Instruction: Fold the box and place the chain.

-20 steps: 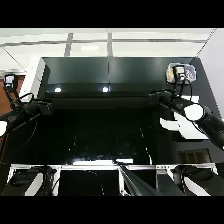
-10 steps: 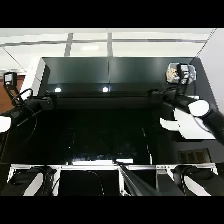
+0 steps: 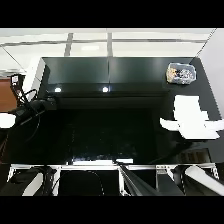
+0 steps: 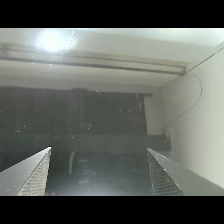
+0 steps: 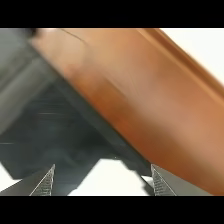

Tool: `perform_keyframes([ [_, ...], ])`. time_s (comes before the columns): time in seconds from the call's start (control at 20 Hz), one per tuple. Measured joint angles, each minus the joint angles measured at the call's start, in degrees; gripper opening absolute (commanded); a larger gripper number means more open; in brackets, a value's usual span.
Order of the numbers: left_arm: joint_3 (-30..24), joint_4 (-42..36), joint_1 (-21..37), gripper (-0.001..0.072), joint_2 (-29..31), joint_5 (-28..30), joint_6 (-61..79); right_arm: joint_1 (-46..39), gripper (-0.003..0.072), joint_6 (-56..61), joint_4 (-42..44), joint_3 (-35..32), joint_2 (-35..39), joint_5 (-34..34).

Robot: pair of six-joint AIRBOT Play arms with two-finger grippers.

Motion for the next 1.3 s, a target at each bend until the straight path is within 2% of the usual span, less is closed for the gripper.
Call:
perform_keyframes([
  [0.15, 0.0, -0.1, 0.0, 0.0706, -1.0, 0.0, 0.0, -7.5, 0.0720, -10.4, 5.3, 8.2, -10.4, 13.7],
  [0.25, 0.0, -0.1, 0.0, 0.0706, -1.6, 0.0, 0.0, -8.6, 0.0720, -17.0, 8.6, 12.4, -16.4, 22.7],
  [0.35, 0.0, -0.1, 0.0, 0.0706, -2.2, 0.0, 0.1, -7.7, 0.0720, -22.2, 10.6, 14.8, -20.5, 27.7],
  [0.4, 0.0, -0.1, 0.0, 0.0706, -2.5, 0.0, 0.1, -6.8, 0.0651, -24.3, 11.0, 15.6, -21.9, 29.7],
  [0.45, 0.0, -0.1, 0.0, 0.0706, -2.7, 0.0, 0.1, -5.8, 0.0440, -25.9, 11.2, 16.1, -23.0, 30.8],
  [0.5, 0.0, -0.1, 0.0, 0.0706, -2.8, 0.0, 0.1, -4.8, 0.0159, -27.3, 10.9, 16.6, -23.8, 31.7],
  [0.55, 0.0, -0.1, 0.0, 0.0706, -2.9, 0.0, 0.1, -4.0, 0.0013, -28.3, 10.3, 17.1, -24.3, 32.6],
  [0.8, 0.0, -0.1, 0.0, 0.0706, -3.1, 0.0, 0.0, -2.2, 0.0009, -30.7, 9.5, 18.2, -22.4, 36.2],
  [0.95, 0.0, -0.1, 0.0, 0.0706, -3.2, 0.0, 0.0, -1.4, 0.0009, -31.6, 15.5, 14.8, -17.2, 36.7],
  [1.15, 0.0, -0.2, -0.1, 0.0706, -3.2, -0.5, 0.0, 3.8, 0.0010, -33.2, 26.4, 4.8, -7.8, 34.8],
  [1.3, 0.0, -0.6, -1.4, 0.0706, -3.3, -1.9, 0.0, 12.1, 0.0010, -34.4, 34.9, -6.7, 0.5, 29.3],
])
